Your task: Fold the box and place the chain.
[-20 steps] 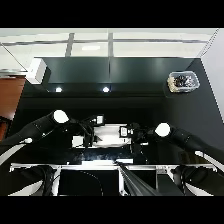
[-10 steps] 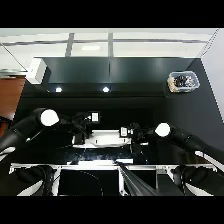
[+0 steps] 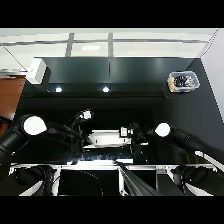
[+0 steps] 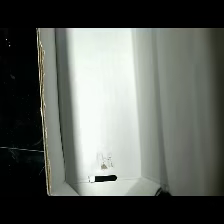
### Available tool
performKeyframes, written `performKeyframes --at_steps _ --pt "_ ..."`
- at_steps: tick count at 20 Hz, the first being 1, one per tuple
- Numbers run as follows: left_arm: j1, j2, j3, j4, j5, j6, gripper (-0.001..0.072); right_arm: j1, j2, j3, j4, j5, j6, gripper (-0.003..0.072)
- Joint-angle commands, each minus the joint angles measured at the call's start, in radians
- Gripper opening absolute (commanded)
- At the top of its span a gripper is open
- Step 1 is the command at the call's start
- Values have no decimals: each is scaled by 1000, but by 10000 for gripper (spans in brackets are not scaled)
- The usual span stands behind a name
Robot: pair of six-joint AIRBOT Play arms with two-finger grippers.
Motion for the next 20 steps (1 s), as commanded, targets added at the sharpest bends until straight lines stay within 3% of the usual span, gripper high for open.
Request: performKeyframes --at_steps 1,4,7,12,16,20 --pt "-26 3 -95 -296 271 -32 24 0 0 -1 -3 5 -1 481" --pt "-64 -2 -156 -408 618 -31 24 2 -1 -1 -3 4 -1 481" --pt "-119 -62 -161 -407 770 -6 25 2 0 -1 -3 4 -1 481" --pt "-145 -172 -161 -411 788 62 25 2 -1 -1 -3 4 -1 481" --pt "-153 -222 -161 -388 687 69 25 2 -1 -1 -3 4 0 481" --pt "-141 -200 -145 -316 707 79 24 2 -1 -1 -3 3 -1 481"
